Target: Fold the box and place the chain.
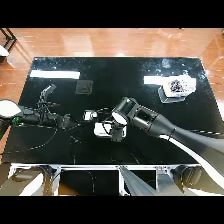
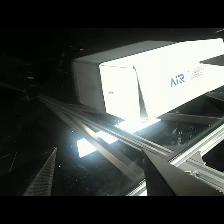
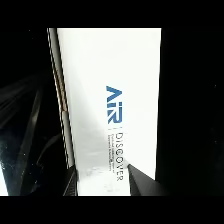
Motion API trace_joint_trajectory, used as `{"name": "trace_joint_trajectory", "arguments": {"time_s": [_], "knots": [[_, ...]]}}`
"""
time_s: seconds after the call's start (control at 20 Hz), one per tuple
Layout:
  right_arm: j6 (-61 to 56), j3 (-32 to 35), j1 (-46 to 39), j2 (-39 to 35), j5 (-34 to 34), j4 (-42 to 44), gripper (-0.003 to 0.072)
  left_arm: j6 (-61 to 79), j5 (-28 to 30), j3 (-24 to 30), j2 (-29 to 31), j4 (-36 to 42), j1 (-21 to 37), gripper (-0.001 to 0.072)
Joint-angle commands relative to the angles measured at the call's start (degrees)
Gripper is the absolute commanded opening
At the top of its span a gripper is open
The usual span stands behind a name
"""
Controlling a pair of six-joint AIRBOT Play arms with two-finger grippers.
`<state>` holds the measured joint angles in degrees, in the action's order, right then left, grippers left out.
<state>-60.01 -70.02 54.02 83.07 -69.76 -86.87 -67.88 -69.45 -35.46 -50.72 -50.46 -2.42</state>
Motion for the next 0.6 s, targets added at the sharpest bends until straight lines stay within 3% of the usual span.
{"name": "trace_joint_trajectory", "arguments": {"time_s": [0.0,0.25,0.55], "knots": [[0.04,0.17,0.02,0.31,0.79,1.36,0.0342,0.00,0.00,0.02,-0.02,-0.02,-0.02,0.0638],[-4.09,0.11,-0.31,-0.66,0.57,0.94,0.0342,0.00,0.00,0.02,-0.02,-0.02,-0.02,0.0638],[-16.79,0.15,-3.72,-9.57,-3.45,1.31,0.0342,0.02,0.00,0.02,-0.02,0.00,-0.02,0.0638]]}}
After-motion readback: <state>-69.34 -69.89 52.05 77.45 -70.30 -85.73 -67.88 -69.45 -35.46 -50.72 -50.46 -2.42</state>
